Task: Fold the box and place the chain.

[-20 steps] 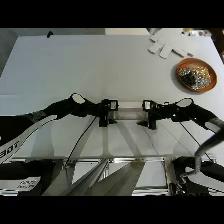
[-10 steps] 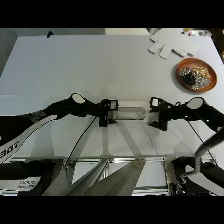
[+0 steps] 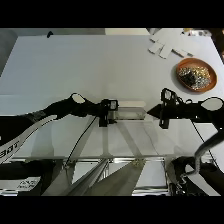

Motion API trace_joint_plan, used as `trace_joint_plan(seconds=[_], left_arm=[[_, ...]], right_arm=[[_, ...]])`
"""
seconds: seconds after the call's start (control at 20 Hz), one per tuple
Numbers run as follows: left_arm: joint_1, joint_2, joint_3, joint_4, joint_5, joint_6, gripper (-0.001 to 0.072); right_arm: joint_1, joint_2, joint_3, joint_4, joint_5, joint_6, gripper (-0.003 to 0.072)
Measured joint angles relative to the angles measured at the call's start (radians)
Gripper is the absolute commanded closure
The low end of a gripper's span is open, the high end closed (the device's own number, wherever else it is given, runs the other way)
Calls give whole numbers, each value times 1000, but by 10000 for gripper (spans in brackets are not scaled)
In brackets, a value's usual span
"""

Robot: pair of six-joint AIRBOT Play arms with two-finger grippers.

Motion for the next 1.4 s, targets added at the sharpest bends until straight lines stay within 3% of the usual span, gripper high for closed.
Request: trace_joint_plan(seconds=[0.15,0.45,0.6,0.85,1.1,1.4], left_arm=[[0,0,0,0,0,0,436],[0,0,0,0,0,0,436],[0,0,0,0,0,0,436],[0,0,0,0,-1,0,436],[0,0,0,1,-1,0,436],[0,0,0,1,-1,0,435]], right_arm=[[124,3,0,106,-139,-32,672],[311,-114,0,192,-668,48,674],[323,-191,0,198,-760,116,674],[328,-190,0,155,-745,164,674],[329,-20,0,3,-649,243,675],[293,148,-1,-396,-332,325,672]])
